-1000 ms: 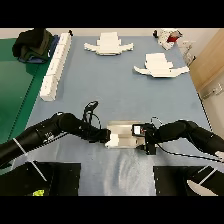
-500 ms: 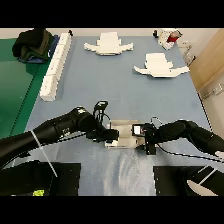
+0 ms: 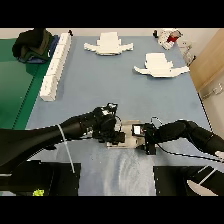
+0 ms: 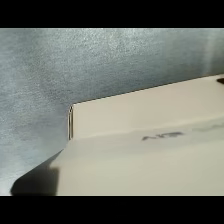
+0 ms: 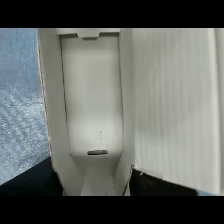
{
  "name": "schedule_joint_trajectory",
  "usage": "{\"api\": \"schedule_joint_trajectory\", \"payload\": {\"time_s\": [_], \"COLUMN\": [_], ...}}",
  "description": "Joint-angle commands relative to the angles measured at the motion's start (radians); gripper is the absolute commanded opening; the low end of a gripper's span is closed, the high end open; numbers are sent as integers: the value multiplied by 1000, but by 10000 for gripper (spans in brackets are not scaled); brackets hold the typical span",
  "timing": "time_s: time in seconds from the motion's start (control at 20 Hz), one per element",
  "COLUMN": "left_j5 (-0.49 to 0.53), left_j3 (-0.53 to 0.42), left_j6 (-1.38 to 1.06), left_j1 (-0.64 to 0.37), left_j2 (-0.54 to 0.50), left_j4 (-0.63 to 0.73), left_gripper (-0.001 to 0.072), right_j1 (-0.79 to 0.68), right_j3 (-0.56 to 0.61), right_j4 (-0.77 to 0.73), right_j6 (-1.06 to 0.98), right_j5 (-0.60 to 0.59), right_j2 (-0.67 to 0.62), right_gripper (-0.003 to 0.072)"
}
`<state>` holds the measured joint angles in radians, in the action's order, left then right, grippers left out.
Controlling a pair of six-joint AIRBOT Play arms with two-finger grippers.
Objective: Fold the box.
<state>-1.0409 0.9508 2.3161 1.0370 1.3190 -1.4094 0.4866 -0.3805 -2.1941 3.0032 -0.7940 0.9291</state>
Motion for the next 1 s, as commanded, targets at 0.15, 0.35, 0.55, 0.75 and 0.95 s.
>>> {"api": "schedule_joint_trajectory", "payload": {"time_s": [0.15,0.35,0.55,0.75,0.95], "left_j5": [-65,-41,-43,-43,-39], "left_j3": [61,61,61,61,61], "left_j6": [156,167,167,157,105], "left_j1": [23,23,23,23,23], "left_j2": [68,68,68,68,65], "left_j4": [-124,-125,-123,-113,-87], "left_gripper": [361,28,13,13,346], "right_j1": [1,1,1,1,1], "right_j3": [0,0,0,0,0], "right_j4": [0,0,0,0,0], "right_j6": [0,0,0,0,0], "right_j5": [0,0,0,0,0], "right_j2": [-1,-1,-1,-1,-1], "right_gripper": [447,447,447,447,447]}}
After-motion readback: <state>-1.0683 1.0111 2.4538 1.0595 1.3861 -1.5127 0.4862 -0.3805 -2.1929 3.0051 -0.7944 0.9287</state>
